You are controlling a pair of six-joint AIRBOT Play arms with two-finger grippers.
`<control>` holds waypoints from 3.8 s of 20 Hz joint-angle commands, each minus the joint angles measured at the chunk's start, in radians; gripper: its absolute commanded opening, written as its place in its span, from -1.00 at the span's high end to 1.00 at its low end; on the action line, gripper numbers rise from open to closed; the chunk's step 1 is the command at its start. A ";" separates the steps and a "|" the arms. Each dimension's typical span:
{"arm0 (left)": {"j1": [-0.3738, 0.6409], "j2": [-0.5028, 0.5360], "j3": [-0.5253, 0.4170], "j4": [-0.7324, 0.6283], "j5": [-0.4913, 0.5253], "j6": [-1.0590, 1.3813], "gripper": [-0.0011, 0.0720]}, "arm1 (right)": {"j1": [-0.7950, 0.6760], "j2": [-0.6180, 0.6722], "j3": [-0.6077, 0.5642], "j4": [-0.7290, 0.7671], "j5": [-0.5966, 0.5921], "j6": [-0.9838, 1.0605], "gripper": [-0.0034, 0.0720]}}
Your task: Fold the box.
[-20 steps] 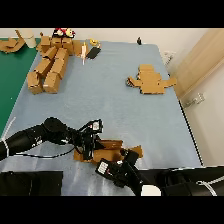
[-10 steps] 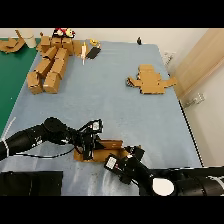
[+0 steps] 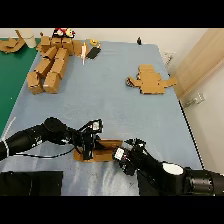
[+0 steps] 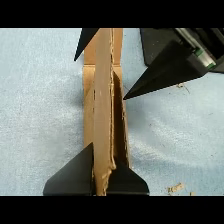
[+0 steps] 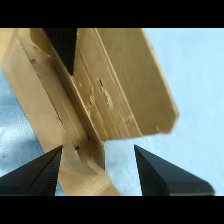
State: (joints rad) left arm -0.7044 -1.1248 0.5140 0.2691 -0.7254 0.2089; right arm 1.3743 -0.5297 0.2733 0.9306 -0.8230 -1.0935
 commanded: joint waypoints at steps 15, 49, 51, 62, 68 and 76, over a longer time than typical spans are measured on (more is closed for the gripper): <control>0.000 0.001 0.000 0.000 0.000 0.000 0.94 | -0.765 -0.114 -0.005 1.327 0.048 -1.609 -0.96; 0.000 0.001 0.000 0.000 0.000 0.000 0.94 | -0.792 -0.262 0.006 1.318 0.064 -1.823 -0.95; 0.000 0.001 0.000 0.000 0.000 0.000 0.94 | -0.792 -0.262 0.006 1.318 0.063 -1.826 -0.95; 0.000 0.001 0.000 0.000 0.000 0.000 0.94 | -0.779 -0.284 0.001 1.321 0.071 -1.848 -0.94; 0.000 0.001 0.000 0.000 0.000 0.000 0.94 | -0.779 -0.284 0.001 1.321 0.071 -1.848 -0.57; 0.000 0.001 0.000 0.000 0.000 0.000 0.94 | -0.779 -0.294 0.001 1.318 0.070 -1.848 -0.42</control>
State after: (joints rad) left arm -0.7044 -1.1248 0.5140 0.2691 -0.7261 0.2089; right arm 0.5938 -0.8211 0.2749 2.2509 -0.7525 -2.9421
